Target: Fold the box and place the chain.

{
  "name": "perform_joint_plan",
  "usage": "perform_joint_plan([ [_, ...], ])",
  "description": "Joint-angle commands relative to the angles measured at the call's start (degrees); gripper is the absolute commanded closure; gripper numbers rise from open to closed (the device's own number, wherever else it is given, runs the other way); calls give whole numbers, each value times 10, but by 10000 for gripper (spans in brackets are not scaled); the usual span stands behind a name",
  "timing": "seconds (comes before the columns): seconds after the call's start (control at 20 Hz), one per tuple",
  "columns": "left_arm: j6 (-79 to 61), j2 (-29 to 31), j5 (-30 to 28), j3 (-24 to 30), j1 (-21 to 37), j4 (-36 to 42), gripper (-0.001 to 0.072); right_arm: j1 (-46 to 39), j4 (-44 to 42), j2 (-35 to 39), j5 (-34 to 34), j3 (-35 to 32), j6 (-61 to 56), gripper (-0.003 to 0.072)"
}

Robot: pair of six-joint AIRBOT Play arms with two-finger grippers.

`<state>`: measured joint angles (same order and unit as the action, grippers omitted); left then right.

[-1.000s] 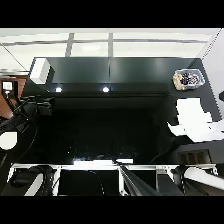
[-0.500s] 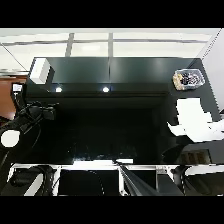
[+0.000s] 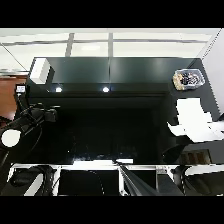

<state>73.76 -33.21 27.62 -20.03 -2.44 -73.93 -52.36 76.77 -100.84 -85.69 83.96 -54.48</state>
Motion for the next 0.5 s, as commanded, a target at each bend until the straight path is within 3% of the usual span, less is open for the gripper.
perform_joint_plan([
  [0.0, 0, 0, 17, 0, 0, 1, 5, 0, -7, 19, 0, -6, 9, 292],
  [0.05, 0, 0, 16, 0, 0, 1, 5, -2, -17, 29, -1, -6, 19, 516],
  [0.1, 0, 0, 16, 0, 0, 1, 5, -4, -26, 37, -7, -7, 27, 636],
  [0.15, 0, 0, 16, 0, 0, 1, 5, -7, -37, 45, -13, -10, 33, 667],
  [0.3, 0, 0, 16, 0, 0, 1, 5, -11, -50, 83, -10, -51, 33, 668],
  [0.45, 0, 0, 16, 0, 0, 1, 5, -10, -130, 135, -2, -125, 47, 668],
])
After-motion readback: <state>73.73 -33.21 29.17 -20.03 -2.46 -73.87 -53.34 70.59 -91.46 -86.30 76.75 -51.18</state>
